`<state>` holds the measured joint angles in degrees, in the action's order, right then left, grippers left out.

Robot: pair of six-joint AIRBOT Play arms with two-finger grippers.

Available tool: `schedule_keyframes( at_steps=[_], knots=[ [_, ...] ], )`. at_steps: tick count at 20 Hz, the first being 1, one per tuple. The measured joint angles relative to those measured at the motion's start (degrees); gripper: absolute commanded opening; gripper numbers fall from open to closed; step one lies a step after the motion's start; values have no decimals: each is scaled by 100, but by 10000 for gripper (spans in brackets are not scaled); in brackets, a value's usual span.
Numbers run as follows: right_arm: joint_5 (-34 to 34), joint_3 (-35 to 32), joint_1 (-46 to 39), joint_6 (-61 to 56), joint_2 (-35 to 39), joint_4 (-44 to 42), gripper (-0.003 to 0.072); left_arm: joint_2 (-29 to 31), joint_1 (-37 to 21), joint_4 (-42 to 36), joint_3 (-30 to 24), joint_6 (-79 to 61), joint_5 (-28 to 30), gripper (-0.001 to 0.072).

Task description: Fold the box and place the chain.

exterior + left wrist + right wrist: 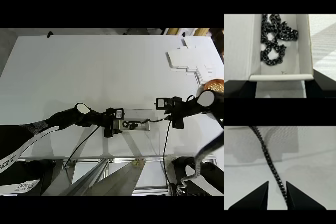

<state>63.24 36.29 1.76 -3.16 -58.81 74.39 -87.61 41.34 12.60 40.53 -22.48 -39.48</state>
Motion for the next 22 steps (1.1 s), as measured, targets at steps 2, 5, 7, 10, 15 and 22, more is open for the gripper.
schedule_keyframes(
  at_steps=[2,5,7,10,15,22],
  knots=[
    [-105,-37,28,103,-299,26,245,2,0,0,0,0,0,208],
    [-317,-59,48,173,-599,48,245,0,0,0,0,0,2,208],
    [-382,-66,57,199,-754,46,245,0,0,0,0,0,2,208],
    [-457,-76,57,221,-933,39,237,0,0,0,0,0,0,208],
    [-588,-76,57,232,-1029,26,17,0,0,2,0,0,0,208],
    [-227,-87,72,214,-520,-13,17,0,0,0,0,-2,0,208]
  ],
)
